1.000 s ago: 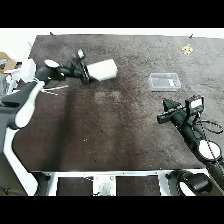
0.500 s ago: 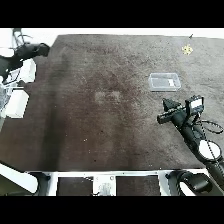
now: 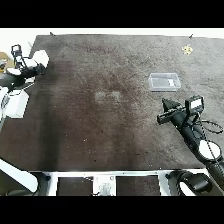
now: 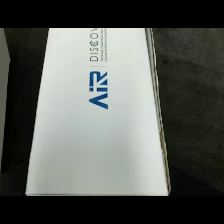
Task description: Fold the box and place the chain.
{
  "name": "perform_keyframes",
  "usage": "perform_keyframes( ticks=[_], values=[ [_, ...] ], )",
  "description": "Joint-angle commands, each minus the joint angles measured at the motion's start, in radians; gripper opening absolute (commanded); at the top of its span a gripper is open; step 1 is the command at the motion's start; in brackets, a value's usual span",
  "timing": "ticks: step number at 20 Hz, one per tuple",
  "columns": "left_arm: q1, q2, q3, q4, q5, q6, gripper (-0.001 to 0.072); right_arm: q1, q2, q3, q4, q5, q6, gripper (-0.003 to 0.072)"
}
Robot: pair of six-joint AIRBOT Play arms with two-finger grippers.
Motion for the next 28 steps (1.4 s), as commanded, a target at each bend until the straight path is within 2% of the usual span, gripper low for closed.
perform_keyframes(
  ticks=[1,4,9,14,15,16,17,19,22,28],
  values=[
    [-0.012,-0.021,-0.01,0.008,0.071,0.094,0.0009,0.0,0.0,-0.001,0.0,0.009,0.001,0.0002],
    [-0.042,-0.03,-0.01,0.007,0.122,0.107,0.001,0.0,0.0,-0.001,0.0,0.008,0.03,0.0003],
    [-0.045,-0.082,-0.011,0.007,0.124,0.054,0.0011,0.0,0.0,-0.001,0.0,0.008,0.03,0.0003],
    [-0.045,-0.096,-0.01,0.008,0.145,0.108,0.0016,0.0,0.0,-0.001,0.0,0.008,0.03,0.0002],
    [-0.045,-0.096,-0.009,0.008,0.148,0.136,0.0238,0.0,0.0,-0.001,0.0,0.008,0.03,0.0002],
    [-0.045,-0.096,-0.009,0.007,0.156,0.136,0.0606,0.0,0.0,-0.001,0.0,0.008,0.03,0.0002],
    [-0.045,-0.095,-0.009,0.004,0.174,0.134,0.0701,0.0,0.0,-0.001,0.0,0.008,0.03,0.0002],
    [-0.045,-0.081,-0.004,0.004,0.2,0.134,0.0707,0.0,0.0,-0.001,-0.001,0.005,0.029,0.0003],
    [-0.045,-0.022,0.01,0.004,0.166,0.128,0.0707,0.0,0.0,-0.001,-0.001,-0.004,0.029,0.0002],
    [-0.039,0.264,0.009,0.004,0.115,0.128,0.0707,0.0,0.0,0.0,0.0,-0.006,0.029,0.0002]
  ],
)
